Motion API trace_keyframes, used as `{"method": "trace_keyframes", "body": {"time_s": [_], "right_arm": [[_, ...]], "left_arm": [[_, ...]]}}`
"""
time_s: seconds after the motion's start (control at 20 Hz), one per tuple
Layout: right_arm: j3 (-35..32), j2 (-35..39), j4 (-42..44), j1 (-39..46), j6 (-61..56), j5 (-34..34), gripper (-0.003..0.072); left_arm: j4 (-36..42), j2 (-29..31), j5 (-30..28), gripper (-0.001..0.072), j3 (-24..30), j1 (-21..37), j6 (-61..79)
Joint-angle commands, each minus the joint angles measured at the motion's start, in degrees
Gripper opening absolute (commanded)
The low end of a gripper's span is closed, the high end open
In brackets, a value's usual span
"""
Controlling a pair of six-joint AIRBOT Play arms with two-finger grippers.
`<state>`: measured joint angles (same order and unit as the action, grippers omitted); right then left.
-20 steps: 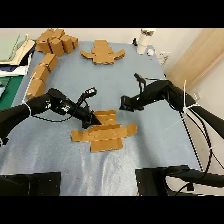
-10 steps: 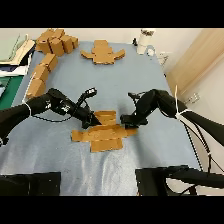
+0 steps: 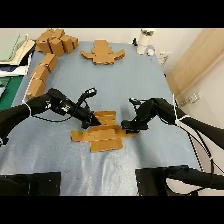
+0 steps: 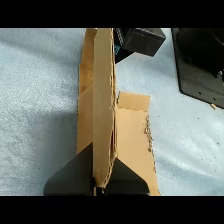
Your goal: Fold the box.
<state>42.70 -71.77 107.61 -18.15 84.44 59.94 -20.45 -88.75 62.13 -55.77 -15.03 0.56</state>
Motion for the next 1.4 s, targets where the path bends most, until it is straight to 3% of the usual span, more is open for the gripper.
{"method": "trace_keyframes", "body": {"time_s": [0.0, 0.3, 0.45, 0.6, 0.8, 1.0, 1.05, 1.1, 1.15, 1.35], "right_arm": [[-0.3, 3.5, -0.7, -2.3, 0.0, 0.3, 0.0004], [-0.3, 19.1, 3.7, -8.4, -4.1, 2.6, 0.0005], [-0.3, 23.2, 5.0, -11.3, -3.1, 4.8, 0.0005], [-0.9, 23.1, 2.3, -16.5, 13.4, 6.5, 0.0004], [-6.9, 24.1, -15.6, -33.2, 16.1, -3.0, 0.0004], [-15.6, 24.6, -24.0, -50.7, 15.4, -13.9, 0.0007], [-16.8, 24.6, -26.9, -53.5, 15.0, -15.3, 0.0075], [-17.3, 24.4, -28.8, -54.5, 13.9, -16.7, 0.0318], [-17.4, 24.1, -30.3, -54.4, 13.3, -17.8, 0.0492], [-17.3, 21.9, -40.7, -53.2, 10.4, -21.4, 0.0505]], "left_arm": [[0.0, 0.0, 0.0, 0.0014, 0.0, 0.1, 0.0], [0.0, 0.0, 0.0, 0.0013, 0.0, 0.1, 0.0], [0.1, 0.0, 0.0, 0.0014, 0.0, 0.1, 0.0], [0.0, 0.0, 0.0, 0.0014, 0.0, 0.1, 0.0], [0.0, 0.0, 0.0, 0.0014, 0.0, 0.0, 0.0], [0.0, 0.0, 0.0, 0.0014, 0.0, 0.0, 0.0], [0.0, 0.0, 0.0, 0.0014, 0.0, 0.0, 0.0], [0.0, 0.0, 0.0, 0.0014, 0.0, 0.0, 0.0], [0.0, 0.0, 0.0, 0.0014, 0.0, 0.0, 0.0], [0.0, 0.0, 0.0, 0.0014, 0.0, 0.0, 0.0]]}}
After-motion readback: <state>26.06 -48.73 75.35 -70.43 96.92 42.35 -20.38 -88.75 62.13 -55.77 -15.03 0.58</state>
